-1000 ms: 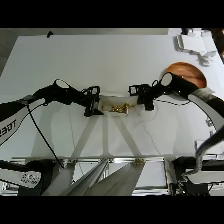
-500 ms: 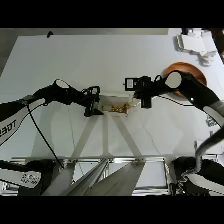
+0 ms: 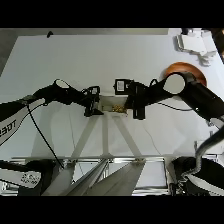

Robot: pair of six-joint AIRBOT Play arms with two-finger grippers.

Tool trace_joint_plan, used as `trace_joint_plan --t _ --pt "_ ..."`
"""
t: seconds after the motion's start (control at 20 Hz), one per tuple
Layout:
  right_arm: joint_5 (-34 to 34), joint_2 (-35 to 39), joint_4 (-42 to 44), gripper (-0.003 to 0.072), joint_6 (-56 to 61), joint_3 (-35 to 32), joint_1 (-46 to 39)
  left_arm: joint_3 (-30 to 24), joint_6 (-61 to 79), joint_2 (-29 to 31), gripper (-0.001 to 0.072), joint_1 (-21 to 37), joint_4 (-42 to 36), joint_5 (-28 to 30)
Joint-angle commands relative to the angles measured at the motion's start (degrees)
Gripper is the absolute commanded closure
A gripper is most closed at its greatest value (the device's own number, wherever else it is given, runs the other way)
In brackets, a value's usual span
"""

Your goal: Fold the box and place the chain.

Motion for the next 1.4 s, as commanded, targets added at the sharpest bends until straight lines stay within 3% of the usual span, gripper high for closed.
trace_joint_plan --t 0.0,0.25,0.4,0.55,0.75,1.05,1.1,1.15,1.2,1.35 --pt "-3.3 -0.5 12.7 0.0675 1.1 0.2 1.6 0.0 0.0 0.0 0.0392 0.0 0.0 0.0" --pt "-20.8 -0.9 19.7 0.0675 1.1 0.2 1.6 0.0 0.0 0.0 0.0392 0.0 0.0 0.0" --pt "-26.3 -0.9 19.3 0.0675 1.1 0.2 1.6 0.0 0.0 0.0 0.0392 0.0 0.0 0.0" --pt "-24.1 -0.9 17.4 0.0675 1.2 0.2 1.6 0.0 0.0 0.0 0.0392 0.0 0.0 0.0" --pt "-15.6 -0.9 9.8 0.0674 3.0 -0.8 1.8 0.0 0.0 0.0 0.0392 0.0 0.0 0.0" --pt "-16.2 -5.8 3.1 0.0666 7.1 -5.0 2.0 0.0 0.0 0.0 0.0392 0.0 0.0 0.0" --pt "-16.9 -6.3 3.1 0.0588 7.1 -5.0 2.0 0.0 0.0 0.0 0.0392 0.0 0.0 0.0" --pt "-17.2 -6.1 3.1 0.0395 7.1 -5.0 2.0 0.0 0.0 0.0 0.0392 0.0 0.0 0.0" --pt "-17.2 -5.3 3.0 0.0271 6.8 -5.0 1.9 0.0 0.0 0.0 0.0392 0.0 0.0 0.0" --pt "-16.6 -0.6 1.6 0.0271 6.7 -5.0 -0.2 0.0 0.0 0.0 0.0392 0.0 0.0 0.0"
